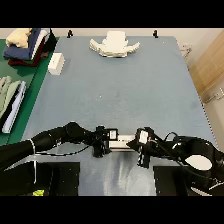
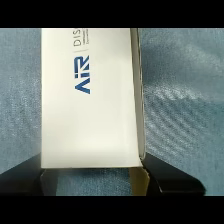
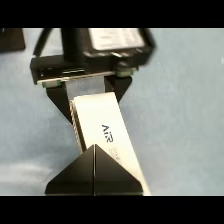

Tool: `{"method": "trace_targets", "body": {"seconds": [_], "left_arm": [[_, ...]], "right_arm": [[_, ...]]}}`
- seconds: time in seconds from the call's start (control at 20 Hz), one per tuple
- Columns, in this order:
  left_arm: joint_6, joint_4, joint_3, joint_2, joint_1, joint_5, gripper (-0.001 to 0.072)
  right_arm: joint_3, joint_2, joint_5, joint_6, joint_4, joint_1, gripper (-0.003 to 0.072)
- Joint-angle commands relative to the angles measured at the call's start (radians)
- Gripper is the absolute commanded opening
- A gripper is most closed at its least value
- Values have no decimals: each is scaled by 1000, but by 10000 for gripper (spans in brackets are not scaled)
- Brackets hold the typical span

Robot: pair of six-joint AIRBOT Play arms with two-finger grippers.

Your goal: Fold the box.

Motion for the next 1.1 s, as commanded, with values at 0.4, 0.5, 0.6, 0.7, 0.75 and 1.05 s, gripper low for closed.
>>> {"method": "trace_targets", "body": {"seconds": [0.4, 0.5, 0.6, 0.7, 0.75, 1.05], "left_arm": [[-1, 0, 0, 0, 0, 1, 382], [-1, 0, 0, 0, 0, 0, 382], [-1, 0, 0, 0, 0, 1, 382], [-1, 0, 0, 0, 0, 0, 382], [-1, 0, 0, 0, 0, 1, 382], [-1, 0, 0, 0, 0, 1, 382]], "right_arm": [[-270, 166, -343, 579, 14, 13, 4], [-274, 166, -341, 579, 14, 15, 4], [-284, 166, -334, 579, 15, 16, 4], [-296, 166, -336, 579, 43, 32, 4], [-306, 166, -339, 579, 48, 47, 4], [-359, 166, -353, 579, 73, 76, 4]]}}
